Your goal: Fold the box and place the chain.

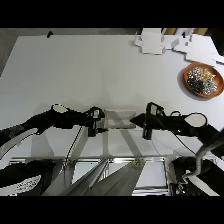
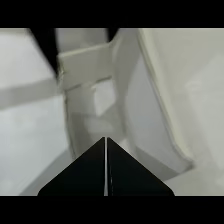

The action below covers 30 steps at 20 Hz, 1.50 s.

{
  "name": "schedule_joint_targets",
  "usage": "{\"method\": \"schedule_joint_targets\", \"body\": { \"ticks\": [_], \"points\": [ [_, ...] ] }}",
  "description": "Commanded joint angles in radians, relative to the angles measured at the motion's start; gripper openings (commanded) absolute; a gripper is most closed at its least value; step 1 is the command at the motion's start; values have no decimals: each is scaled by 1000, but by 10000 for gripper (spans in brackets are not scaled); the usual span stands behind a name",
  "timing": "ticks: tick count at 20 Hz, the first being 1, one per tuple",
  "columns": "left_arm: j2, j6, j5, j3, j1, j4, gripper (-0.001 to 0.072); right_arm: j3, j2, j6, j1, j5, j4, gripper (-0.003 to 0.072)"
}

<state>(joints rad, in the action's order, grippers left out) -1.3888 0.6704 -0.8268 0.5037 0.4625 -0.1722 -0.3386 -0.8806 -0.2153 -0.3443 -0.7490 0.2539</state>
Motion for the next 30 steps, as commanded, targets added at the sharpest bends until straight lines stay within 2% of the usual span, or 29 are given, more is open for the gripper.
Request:
{"method": "schedule_joint_targets", "body": {
  "ticks": [1, 2, 4, 7, 11, 16, 19, 22, 26, 28, 30],
  "points": [
    [0, 0, 0, 1, 0, 0, 152, 0, -100, -172, -63, 196, -397, 17],
    [0, 0, 0, 1, 0, 0, 152, -2, -123, -207, -63, 218, -474, 17],
    [0, 0, 0, 1, 0, 0, 152, -11, -169, -212, -63, 258, -521, 16],
    [0, 0, 0, 1, 0, 0, 152, -32, -232, -174, -63, 316, -518, 16],
    [0, 0, 0, 1, 0, 0, 152, -37, -270, -110, -63, 330, -464, 16],
    [0, 0, 0, 1, 0, 0, 152, -48, -290, 97, -63, 316, -222, 16],
    [0, 0, 0, 1, 0, 0, 152, -125, -283, 213, -63, 251, -86, 16],
    [0, 0, 0, 1, 0, 0, 152, -227, -269, 438, -63, 154, 221, 16],
    [0, 0, 0, 1, 0, 0, 152, -330, -268, 678, -63, -82, 671, 16],
    [0, 0, 0, 1, 0, 0, 152, -348, -268, 712, -63, -169, 803, 16],
    [0, 0, 0, 1, 0, 0, 152, -352, -262, 716, -63, -220, 858, 16]
  ]
}}
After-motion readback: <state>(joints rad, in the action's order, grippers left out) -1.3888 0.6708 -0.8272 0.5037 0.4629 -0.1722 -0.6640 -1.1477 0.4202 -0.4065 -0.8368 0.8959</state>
